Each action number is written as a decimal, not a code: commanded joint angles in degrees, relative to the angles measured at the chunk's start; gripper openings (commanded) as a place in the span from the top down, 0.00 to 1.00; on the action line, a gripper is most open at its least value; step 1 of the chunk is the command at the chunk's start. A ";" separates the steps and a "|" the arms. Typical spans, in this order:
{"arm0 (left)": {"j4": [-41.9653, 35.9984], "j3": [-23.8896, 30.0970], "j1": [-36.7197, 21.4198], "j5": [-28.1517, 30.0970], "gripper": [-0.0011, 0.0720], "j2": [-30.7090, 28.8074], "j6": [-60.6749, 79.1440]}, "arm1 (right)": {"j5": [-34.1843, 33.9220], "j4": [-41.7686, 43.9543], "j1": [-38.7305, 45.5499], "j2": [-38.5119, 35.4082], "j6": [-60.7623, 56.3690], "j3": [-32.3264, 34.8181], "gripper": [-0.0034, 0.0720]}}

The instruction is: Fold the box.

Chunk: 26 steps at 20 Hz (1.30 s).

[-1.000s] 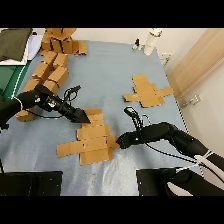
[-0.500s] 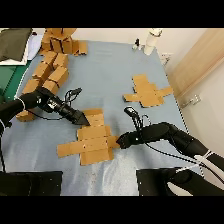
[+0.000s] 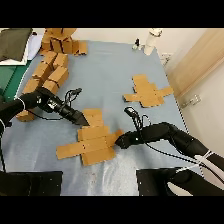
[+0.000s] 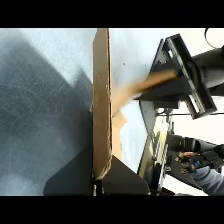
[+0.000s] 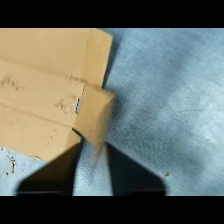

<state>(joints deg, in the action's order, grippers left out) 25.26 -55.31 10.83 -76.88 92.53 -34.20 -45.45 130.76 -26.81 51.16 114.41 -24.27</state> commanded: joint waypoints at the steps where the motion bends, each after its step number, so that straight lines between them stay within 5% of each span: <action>1: -0.59 0.00 0.28 0.20 0.97 -0.15 1.22 | -0.07 -0.44 0.28 -0.15 -2.58 -0.94 0.45; 6: -0.26 0.15 4.68 2.45 0.97 -6.01 3.21 | -4.70 -14.56 5.90 -1.25 -18.45 -11.80 0.46; 10: -0.96 3.34 10.71 11.30 0.97 -15.21 8.76 | -13.03 -18.99 8.26 -1.33 -21.42 -16.02 0.78; 11: -3.72 4.92 11.93 14.62 0.97 -17.46 12.26 | -14.56 -18.93 8.26 -1.36 -22.73 -16.02 0.95; 18: -13.75 14.38 15.93 24.26 0.97 -18.45 29.83 | -11.19 -13.29 8.13 -4.83 -29.07 -16.02 0.95; 26: -11.76 14.53 27.36 35.63 0.97 -19.80 37.86 | -8.92 -13.97 7.17 -5.03 -29.07 -16.00 0.95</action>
<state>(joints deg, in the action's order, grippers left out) 12.27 -41.01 34.85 -45.91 73.21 0.36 -55.61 116.73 -19.57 46.26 85.54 -40.23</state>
